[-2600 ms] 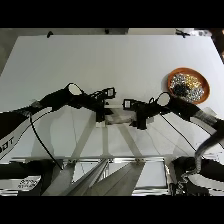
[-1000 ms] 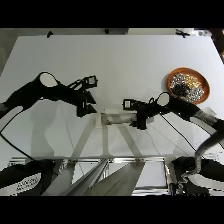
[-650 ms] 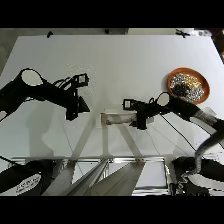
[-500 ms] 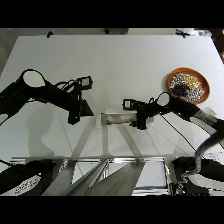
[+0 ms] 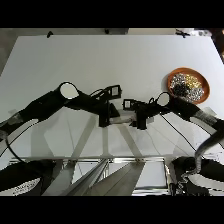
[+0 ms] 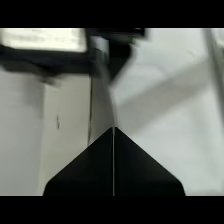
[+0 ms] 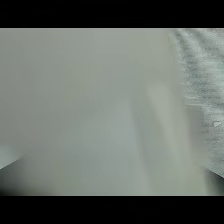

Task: Fold the box and place the chain.

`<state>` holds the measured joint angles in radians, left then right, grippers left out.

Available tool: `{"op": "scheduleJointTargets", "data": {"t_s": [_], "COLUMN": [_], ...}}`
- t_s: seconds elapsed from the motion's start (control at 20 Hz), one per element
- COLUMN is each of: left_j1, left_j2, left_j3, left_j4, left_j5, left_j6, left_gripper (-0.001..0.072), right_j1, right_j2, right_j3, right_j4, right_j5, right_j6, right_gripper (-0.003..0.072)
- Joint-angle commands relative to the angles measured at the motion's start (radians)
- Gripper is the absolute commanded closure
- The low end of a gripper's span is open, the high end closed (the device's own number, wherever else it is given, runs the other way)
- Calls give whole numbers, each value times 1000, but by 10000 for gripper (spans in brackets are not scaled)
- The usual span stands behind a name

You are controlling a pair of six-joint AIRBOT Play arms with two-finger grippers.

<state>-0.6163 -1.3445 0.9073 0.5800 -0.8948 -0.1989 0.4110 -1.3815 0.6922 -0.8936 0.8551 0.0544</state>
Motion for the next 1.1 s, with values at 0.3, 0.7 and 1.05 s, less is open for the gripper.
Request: {"op": "scheduleJointTargets", "data": {"t_s": [0.3, 0.7, 1.05], "left_j1": [0, 9, 10], "left_j2": [-189, -185, -34], "left_j3": [1, 1, 1], "left_j4": [-146, 225, 267], "left_j5": [461, 323, 316], "left_j6": [-309, -661, -565], "left_gripper": [710, 710, 700], "right_j1": [0, 0, 0], "right_j2": [0, 0, 0], "right_j3": [0, 0, 0], "right_j4": [0, 0, 0], "right_j5": [0, -3, -3], "right_j6": [0, 0, 0], "right_gripper": [272, 272, 272]}}
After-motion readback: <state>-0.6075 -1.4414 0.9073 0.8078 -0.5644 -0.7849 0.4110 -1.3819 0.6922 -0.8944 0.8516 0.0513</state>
